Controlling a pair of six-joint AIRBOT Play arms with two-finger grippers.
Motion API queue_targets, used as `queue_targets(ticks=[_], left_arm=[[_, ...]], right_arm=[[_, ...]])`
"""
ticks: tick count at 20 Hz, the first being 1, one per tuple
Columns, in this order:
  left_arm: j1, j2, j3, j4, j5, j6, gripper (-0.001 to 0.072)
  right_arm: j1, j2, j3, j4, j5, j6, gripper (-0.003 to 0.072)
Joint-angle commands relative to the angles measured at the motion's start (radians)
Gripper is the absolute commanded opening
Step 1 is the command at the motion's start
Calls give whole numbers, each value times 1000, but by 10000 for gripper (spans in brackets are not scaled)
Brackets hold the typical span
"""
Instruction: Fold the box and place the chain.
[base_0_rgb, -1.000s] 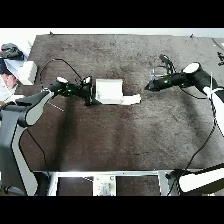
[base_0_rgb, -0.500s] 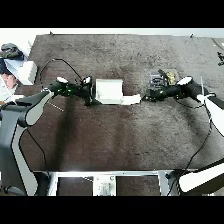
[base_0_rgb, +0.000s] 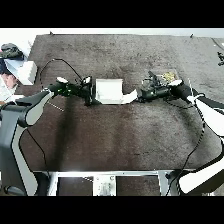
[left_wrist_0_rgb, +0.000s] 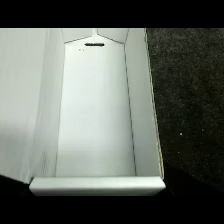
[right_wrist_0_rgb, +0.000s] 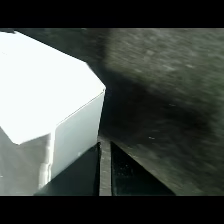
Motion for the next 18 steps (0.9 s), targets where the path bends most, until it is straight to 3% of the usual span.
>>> queue_targets(ticks=[1,2,6,7,8,13,18], left_arm=[[0,0,0,0,0,0,470],[0,0,0,0,0,0,470],[0,0,0,0,0,0,470],[0,0,0,0,0,0,470],[0,0,0,0,0,0,470],[0,0,0,0,0,0,470],[0,0,0,0,0,0,470]], right_arm=[[10,-1,27,50,24,-5,147],[10,-1,44,50,36,-2,220],[27,-1,93,43,74,-3,238],[39,-1,93,26,74,-2,366],[54,-1,93,10,74,-2,423],[109,-1,120,-37,41,25,428],[167,-1,242,-299,35,238,429]])
